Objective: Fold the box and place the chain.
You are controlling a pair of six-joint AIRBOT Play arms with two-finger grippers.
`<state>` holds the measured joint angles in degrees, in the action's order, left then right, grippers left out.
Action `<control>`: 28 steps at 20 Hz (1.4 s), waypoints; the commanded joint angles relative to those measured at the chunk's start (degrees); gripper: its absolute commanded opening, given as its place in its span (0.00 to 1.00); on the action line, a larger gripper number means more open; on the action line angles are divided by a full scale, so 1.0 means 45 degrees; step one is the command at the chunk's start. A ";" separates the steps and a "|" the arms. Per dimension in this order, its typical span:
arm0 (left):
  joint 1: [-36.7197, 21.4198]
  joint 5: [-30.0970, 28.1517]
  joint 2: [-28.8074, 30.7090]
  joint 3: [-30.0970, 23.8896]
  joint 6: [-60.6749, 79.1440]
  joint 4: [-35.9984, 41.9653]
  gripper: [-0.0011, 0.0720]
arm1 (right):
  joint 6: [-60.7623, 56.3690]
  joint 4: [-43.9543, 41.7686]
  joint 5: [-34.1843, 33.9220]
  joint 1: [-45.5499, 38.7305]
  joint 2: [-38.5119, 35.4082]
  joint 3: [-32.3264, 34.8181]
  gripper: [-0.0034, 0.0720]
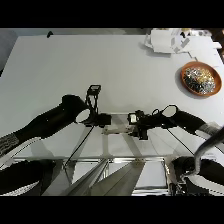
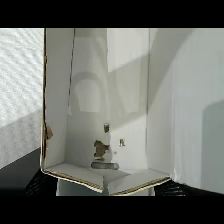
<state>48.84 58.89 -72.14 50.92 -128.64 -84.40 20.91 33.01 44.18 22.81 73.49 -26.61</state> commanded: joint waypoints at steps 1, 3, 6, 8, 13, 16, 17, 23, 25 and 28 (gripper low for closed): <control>0.0160 -0.0617 0.0107 -0.0607 0.0262 -0.0112 0.49 | -0.0005 -0.0005 0.0000 -0.0005 -0.0010 0.0000 0.58; 0.0296 -0.1209 0.0102 -0.0957 0.0262 -0.0049 0.49 | -0.0005 -0.0005 0.0000 -0.0005 -0.0010 0.0000 0.58; 0.0296 -0.1836 0.0092 -0.1112 0.0267 0.0175 0.49 | -0.0005 0.0000 0.0000 -0.0005 -0.0010 0.0000 0.58; 0.0355 -0.2064 0.0029 -0.1112 0.0257 0.0515 0.49 | -0.0005 -0.0005 0.0000 -0.0005 -0.0010 0.0000 0.58; 0.0515 -0.1977 -0.1268 -0.1103 0.0248 0.1870 0.48 | -0.0005 -0.0005 0.0000 -0.0005 -0.0010 0.0000 0.58; 0.0393 -0.1821 -0.1399 -0.1030 0.0243 0.1987 0.34 | -0.0005 -0.0005 0.0000 -0.0005 -0.0010 0.0000 0.58; 0.0306 -0.1637 -0.1399 -0.0908 0.0243 0.1996 0.30 | -0.0005 -0.0005 -0.0005 -0.0005 -0.0010 0.0000 0.58; 0.0083 -0.0602 -0.1656 -0.0112 -0.0102 0.2011 0.29 | -0.0005 -0.0005 -0.0005 -0.0005 -0.0010 0.0000 0.58; 0.0102 -0.0058 -0.1875 -0.0107 -0.0471 0.2016 0.29 | -0.0005 -0.0005 -0.0005 -0.0005 -0.0010 0.0000 0.58; 0.0112 0.0282 -0.1996 -0.0107 -0.1015 0.1987 0.22 | -0.0005 -0.0005 -0.0005 -0.0005 -0.0010 0.0000 0.58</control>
